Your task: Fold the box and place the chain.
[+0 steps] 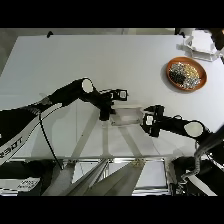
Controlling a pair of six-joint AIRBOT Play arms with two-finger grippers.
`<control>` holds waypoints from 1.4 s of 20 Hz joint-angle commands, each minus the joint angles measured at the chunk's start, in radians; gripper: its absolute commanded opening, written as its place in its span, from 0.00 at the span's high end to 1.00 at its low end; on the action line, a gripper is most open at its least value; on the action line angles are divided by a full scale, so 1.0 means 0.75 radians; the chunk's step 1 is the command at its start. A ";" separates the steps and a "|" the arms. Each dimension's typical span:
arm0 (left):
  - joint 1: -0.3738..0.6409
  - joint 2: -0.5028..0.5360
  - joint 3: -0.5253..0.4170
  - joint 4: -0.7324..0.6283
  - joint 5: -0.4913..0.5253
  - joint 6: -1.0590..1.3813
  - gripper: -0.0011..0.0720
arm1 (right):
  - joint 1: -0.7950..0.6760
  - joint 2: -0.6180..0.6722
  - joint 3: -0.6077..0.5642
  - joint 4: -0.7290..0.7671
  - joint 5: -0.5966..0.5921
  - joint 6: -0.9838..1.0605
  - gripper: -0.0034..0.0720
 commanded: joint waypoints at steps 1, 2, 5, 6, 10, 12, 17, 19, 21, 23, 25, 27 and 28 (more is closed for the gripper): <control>0.000 0.001 0.000 0.002 -0.002 0.001 0.97 | -0.066 -0.046 0.002 0.133 0.077 -0.211 0.05; 0.000 0.001 0.000 0.002 -0.002 0.000 0.97 | -0.089 -0.065 0.002 0.193 0.086 -0.265 0.05; 0.000 0.001 0.000 0.002 -0.002 0.000 0.97 | -0.143 -0.130 0.036 0.298 0.148 -0.391 0.05; 0.000 0.001 0.000 0.001 -0.002 0.001 0.97 | -0.163 -0.157 0.054 0.299 0.166 -0.394 0.05; 0.000 0.001 0.000 0.002 -0.002 0.000 0.97 | -0.220 -0.270 0.121 0.299 0.280 -0.398 0.05; 0.000 0.001 0.000 0.002 -0.002 0.000 0.97 | -0.241 -0.310 0.137 0.296 0.325 -0.399 0.05; 0.000 0.001 0.000 0.002 -0.002 0.000 0.97 | -0.252 -0.385 0.174 0.302 0.420 -0.432 0.05; 0.000 0.001 0.000 0.001 -0.002 0.000 0.97 | -0.252 -0.421 0.185 0.304 0.436 -0.434 0.05; 0.000 0.001 0.000 0.001 -0.002 0.000 0.97 | -0.252 -0.430 0.185 0.304 0.428 -0.434 0.05; 0.000 0.001 0.000 0.001 -0.002 0.000 0.97 | -0.252 -0.442 0.186 0.304 0.428 -0.435 0.06; 0.000 0.001 0.000 0.001 -0.002 0.000 0.97 | -0.247 -0.466 0.186 0.304 0.427 -0.449 0.07; 0.000 0.001 0.000 0.002 -0.002 0.000 0.97 | -0.219 -0.494 0.186 0.314 0.423 -0.466 0.08; 0.000 0.001 0.000 0.002 -0.002 0.000 0.97 | -0.202 -0.512 0.185 0.330 0.420 -0.470 0.10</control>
